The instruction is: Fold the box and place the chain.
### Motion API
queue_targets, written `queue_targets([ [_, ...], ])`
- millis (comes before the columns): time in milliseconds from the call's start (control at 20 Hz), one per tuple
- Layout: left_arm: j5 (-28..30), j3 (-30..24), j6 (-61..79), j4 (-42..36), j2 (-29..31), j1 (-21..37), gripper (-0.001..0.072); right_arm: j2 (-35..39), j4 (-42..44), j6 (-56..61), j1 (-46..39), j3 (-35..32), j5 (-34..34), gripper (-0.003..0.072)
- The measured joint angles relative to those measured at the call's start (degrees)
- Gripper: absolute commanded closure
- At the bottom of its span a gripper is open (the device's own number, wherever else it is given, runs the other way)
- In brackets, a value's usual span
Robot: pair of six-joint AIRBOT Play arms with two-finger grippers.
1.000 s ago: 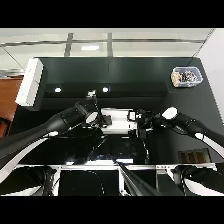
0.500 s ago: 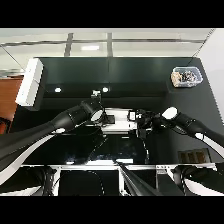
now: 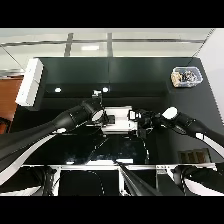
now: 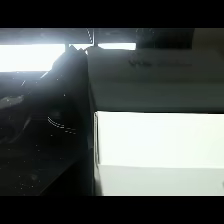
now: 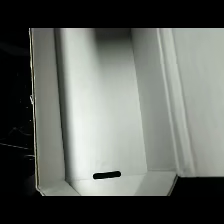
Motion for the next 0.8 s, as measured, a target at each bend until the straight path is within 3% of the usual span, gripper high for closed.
queue_targets([
  [350,-1.1,0.2,3.3,0.0,0.0,0.0,0.0683,3.1,-5.0,2.3,-0.2,0.0,2.1,0.0037],
  [450,-1.6,0.2,4.0,0.0,0.0,0.0,0.0683,3.9,-5.8,2.5,-0.2,0.0,2.4,0.0216],
  [550,-1.9,0.2,4.2,0.0,0.0,0.0,0.0683,4.4,-6.2,2.7,-0.2,0.0,2.7,0.0218],
  [600,-2.0,0.2,4.4,0.0,0.0,0.0,0.0683,4.7,-6.3,2.7,-0.2,0.0,3.0,0.0264],
  [650,-2.1,0.2,4.5,0.0,0.0,0.0,0.0683,5.1,-6.5,2.7,-0.2,0.0,3.0,0.0440],
  [800,-2.2,0.2,4.8,0.0,0.0,0.0,0.0683,6.0,-6.7,3.8,-0.2,0.0,3.3,0.0462],
])
